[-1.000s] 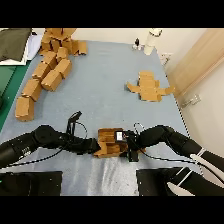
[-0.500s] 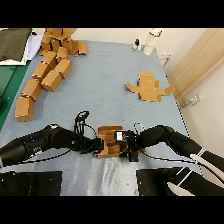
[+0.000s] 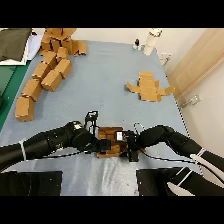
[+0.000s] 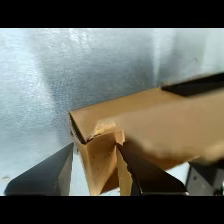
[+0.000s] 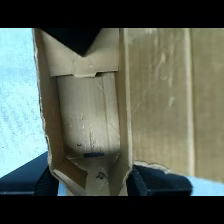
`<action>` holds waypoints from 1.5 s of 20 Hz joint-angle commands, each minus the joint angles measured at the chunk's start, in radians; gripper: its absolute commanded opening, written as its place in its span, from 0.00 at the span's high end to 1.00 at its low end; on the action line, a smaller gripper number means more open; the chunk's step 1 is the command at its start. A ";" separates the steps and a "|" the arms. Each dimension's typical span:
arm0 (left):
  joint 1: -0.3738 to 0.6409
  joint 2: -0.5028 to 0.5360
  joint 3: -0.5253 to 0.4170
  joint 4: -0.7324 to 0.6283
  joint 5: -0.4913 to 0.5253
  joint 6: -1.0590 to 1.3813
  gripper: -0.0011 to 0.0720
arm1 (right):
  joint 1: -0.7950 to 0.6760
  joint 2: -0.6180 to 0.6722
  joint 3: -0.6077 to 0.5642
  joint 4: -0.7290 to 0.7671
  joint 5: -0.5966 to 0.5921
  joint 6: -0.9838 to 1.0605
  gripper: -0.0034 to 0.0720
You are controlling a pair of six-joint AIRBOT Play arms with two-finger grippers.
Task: Fold the box.
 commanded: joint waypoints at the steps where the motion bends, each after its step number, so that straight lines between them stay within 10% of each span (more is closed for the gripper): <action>1: -0.040 -0.036 0.053 0.110 -0.071 -0.148 0.41 | 0.000 0.000 0.000 0.000 0.000 0.000 0.34; 7: -0.082 -0.155 0.204 0.219 -0.266 -0.232 0.41 | 0.000 0.000 0.000 0.000 0.000 0.000 0.34; 18: -0.125 -0.266 0.250 0.216 -0.313 -0.266 0.42 | 0.000 0.000 0.000 0.000 0.000 0.000 0.34; 22: -0.126 -0.283 0.250 0.217 -0.301 -0.273 0.97 | 0.000 0.000 0.000 0.000 0.000 0.000 0.34; 30: -0.126 -0.283 0.250 0.192 -0.289 -0.266 0.97 | 0.000 0.000 0.000 0.000 0.000 0.000 0.34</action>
